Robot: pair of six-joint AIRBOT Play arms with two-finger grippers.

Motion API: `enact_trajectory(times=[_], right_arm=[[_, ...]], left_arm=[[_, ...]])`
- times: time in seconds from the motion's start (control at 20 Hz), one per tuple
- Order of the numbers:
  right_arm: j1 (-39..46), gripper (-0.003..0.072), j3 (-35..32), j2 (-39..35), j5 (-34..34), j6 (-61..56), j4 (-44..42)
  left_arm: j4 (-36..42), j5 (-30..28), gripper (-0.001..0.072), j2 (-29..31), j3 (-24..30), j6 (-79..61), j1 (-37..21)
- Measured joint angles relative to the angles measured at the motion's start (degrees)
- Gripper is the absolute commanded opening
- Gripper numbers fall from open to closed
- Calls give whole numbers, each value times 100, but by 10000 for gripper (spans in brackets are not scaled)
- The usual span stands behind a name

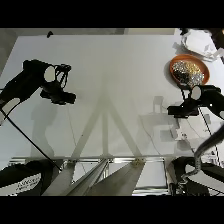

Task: Fold the box and place the chain.

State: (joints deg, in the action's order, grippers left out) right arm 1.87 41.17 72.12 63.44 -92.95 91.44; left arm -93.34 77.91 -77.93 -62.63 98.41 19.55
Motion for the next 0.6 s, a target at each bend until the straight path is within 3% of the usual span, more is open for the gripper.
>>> enact_trajectory(times=[0.3,0.6], right_arm=[[0,17,179,0,365,0,-15],[0,16,1421,-22,1563,164,365]], left_arm=[[0,2,11,0,2,0,0],[0,0,11,0,0,0,0]])
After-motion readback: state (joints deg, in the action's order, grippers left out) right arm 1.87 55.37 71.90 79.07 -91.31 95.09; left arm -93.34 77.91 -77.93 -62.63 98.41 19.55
